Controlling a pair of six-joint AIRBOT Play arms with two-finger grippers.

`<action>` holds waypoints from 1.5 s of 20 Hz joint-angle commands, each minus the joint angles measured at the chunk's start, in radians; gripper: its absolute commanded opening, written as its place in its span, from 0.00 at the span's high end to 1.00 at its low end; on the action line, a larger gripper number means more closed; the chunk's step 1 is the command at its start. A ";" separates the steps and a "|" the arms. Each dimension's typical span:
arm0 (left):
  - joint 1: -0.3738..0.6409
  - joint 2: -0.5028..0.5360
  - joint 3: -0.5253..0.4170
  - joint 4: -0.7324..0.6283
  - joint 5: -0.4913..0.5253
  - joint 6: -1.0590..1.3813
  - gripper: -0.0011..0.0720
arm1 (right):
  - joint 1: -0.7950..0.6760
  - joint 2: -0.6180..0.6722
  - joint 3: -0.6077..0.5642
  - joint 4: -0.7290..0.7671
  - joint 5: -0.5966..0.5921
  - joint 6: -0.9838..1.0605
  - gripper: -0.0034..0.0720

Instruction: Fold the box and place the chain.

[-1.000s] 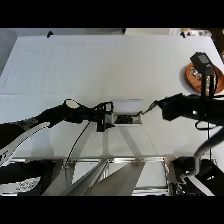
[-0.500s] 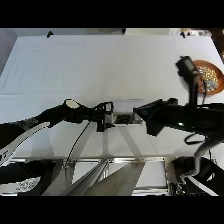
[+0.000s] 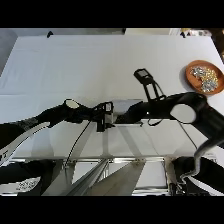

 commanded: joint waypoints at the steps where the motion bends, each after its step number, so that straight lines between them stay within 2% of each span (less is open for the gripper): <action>1: 0.000 0.000 0.000 0.000 0.000 0.000 0.70 | 0.001 -0.094 -0.006 -0.011 0.048 0.012 0.67; 2: 0.000 0.000 0.000 0.000 0.000 0.000 0.70 | 0.001 -0.101 -0.006 -0.012 0.056 0.010 0.62; 5: 0.000 0.000 0.000 0.000 0.000 0.000 0.70 | 0.001 -0.058 -0.005 -0.011 0.064 -0.016 0.62; 8: 0.000 0.000 0.000 0.000 0.000 0.000 0.70 | -0.045 0.064 -0.006 -0.014 0.067 -0.129 0.66; 10: 0.000 0.000 0.000 0.000 0.000 0.000 0.70 | -0.114 0.133 -0.006 -0.018 0.138 -0.319 0.66; 12: 0.000 0.000 0.000 0.000 0.000 0.000 0.70 | -0.182 0.161 -0.023 -0.018 0.237 -0.613 0.66; 14: 0.000 0.000 0.000 0.000 0.000 0.000 0.70 | -0.248 0.162 -0.093 -0.017 0.256 -0.799 0.66; 17: 0.000 0.000 0.000 0.000 0.000 0.000 0.70 | -0.281 0.162 -0.274 0.000 0.178 -1.149 0.66; 20: 0.000 0.000 0.000 0.000 0.000 0.000 0.70 | -0.281 0.162 -0.425 0.072 -0.011 -1.449 0.66; 22: 0.000 0.000 0.000 0.000 0.000 0.000 0.70 | -0.281 0.161 -0.474 0.119 -0.146 -1.500 0.66; 24: 0.000 0.000 0.000 0.000 0.000 0.000 0.70 | -0.281 0.148 -0.483 0.168 -0.217 -1.500 0.66; 30: 0.000 0.000 0.000 0.000 0.000 0.000 0.70 | -0.281 0.065 -0.483 0.253 -0.248 -1.530 0.66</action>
